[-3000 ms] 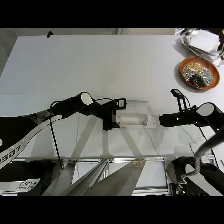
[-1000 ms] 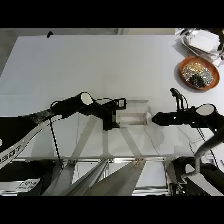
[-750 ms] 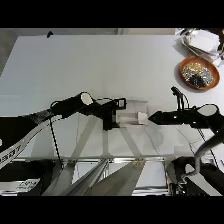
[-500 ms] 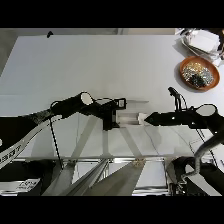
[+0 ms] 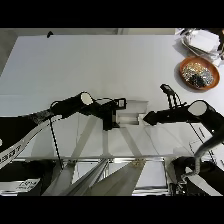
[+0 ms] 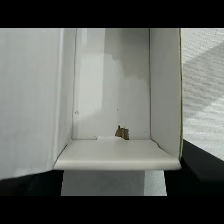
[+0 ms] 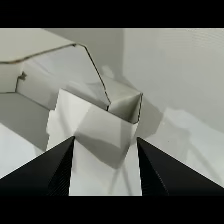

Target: Fold the box and place the chain.

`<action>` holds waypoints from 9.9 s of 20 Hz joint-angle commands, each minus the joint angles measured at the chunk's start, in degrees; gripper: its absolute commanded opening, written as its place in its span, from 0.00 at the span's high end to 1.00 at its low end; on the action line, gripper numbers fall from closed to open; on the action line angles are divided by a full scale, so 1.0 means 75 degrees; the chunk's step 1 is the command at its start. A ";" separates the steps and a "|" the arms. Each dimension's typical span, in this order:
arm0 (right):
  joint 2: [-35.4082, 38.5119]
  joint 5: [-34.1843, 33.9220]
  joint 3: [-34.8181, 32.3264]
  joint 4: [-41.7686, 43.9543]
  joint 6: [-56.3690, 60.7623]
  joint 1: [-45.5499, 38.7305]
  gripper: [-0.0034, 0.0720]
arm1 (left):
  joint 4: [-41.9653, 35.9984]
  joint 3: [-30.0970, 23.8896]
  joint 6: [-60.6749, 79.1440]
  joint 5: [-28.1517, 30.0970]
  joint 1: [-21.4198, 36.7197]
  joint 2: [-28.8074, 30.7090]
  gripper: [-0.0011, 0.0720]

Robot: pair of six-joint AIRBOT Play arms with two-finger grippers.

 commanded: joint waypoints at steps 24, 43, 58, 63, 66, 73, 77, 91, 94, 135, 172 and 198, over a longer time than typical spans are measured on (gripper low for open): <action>-0.1795 0.0227 0.1352 -0.4345 0.6280 0.3080 0.43 | 0.0003 0.0006 0.0003 -0.0012 0.0006 0.0006 0.56; -0.2060 -0.0093 0.1559 -0.4771 0.6557 0.3407 0.66 | 0.0003 0.0006 0.0000 -0.0009 0.0006 0.0006 0.56; -0.1501 0.0586 0.2063 -0.4873 0.5313 0.3249 0.40 | 0.0003 0.0006 0.0003 -0.0009 0.0006 0.0006 0.56; -0.0597 0.1489 0.3153 -0.4884 0.4016 0.2454 0.41 | 0.0003 0.0006 0.0003 -0.0015 0.0006 0.0006 0.56; -0.0510 0.1271 0.3663 -0.4919 0.3348 0.1046 0.43 | 0.0003 0.0006 0.0003 -0.0009 0.0006 0.0006 0.56; -0.2162 0.0361 0.4858 -0.4916 0.1845 -0.3491 0.51 | 0.0003 0.0006 0.0003 -0.0009 0.0006 0.0006 0.56; -0.3841 0.0382 0.6030 -0.4916 0.1853 -0.4334 0.51 | 0.0003 0.0006 0.0003 -0.0012 0.0006 0.0006 0.56; -0.6537 0.0408 0.7627 -0.4339 0.1888 -0.4325 0.57 | 0.0003 0.0006 0.0003 -0.0009 0.0006 0.0006 0.56; -0.6548 0.0396 0.7627 -0.4211 0.1693 -0.4325 0.58 | 0.0003 0.0006 0.0003 -0.0009 0.0006 0.0006 0.56; 0.3179 0.5068 0.7009 0.0501 0.0134 -0.3593 0.94 | 0.0003 0.0006 0.0003 -0.0012 0.0006 0.0006 0.56; -0.1711 -0.0976 0.1667 -0.0099 0.0758 0.3016 0.78 | 0.0003 0.0006 0.0003 -0.0009 0.0006 0.0006 0.56; -0.2075 -0.1300 0.2780 -0.6100 0.3576 -0.3112 0.56 | 0.0003 0.0006 0.0003 -0.0012 0.0006 0.0006 0.56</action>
